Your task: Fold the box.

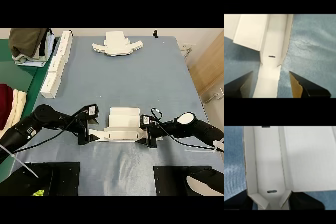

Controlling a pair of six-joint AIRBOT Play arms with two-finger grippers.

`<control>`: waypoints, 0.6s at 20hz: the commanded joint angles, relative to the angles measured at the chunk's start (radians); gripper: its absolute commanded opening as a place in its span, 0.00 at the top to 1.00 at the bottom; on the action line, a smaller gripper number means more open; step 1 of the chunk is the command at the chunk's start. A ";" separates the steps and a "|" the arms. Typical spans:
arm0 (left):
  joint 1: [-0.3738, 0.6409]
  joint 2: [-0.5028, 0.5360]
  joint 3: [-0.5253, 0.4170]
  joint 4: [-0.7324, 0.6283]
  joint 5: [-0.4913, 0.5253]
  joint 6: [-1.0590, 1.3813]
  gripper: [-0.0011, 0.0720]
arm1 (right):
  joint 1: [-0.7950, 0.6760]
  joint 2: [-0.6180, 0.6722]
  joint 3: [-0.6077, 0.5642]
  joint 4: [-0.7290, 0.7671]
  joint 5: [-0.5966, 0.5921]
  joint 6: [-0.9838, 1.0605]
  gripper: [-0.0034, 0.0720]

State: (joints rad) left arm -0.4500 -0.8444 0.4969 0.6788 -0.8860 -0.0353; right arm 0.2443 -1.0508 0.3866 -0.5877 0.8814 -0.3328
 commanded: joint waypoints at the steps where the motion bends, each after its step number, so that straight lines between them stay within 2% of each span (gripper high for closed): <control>1: -0.031 -0.069 -0.052 -0.109 0.077 0.182 0.04 | 0.000 0.000 0.001 0.000 0.000 0.000 0.16; 3: -0.053 -0.123 -0.049 -0.122 0.129 0.182 0.04 | 0.000 0.000 0.001 0.000 0.000 0.000 0.16; 6: -0.063 -0.174 -0.049 -0.123 0.136 0.188 0.04 | 0.000 0.000 0.001 0.000 0.000 0.000 0.16; 12: -0.077 -0.207 -0.048 -0.178 0.179 0.205 0.04 | 0.000 0.001 0.001 0.000 0.000 0.000 0.16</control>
State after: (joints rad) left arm -0.5182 -1.0351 0.4496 0.5278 -0.7273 0.1577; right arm 0.2443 -1.0508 0.3866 -0.5880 0.8818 -0.3325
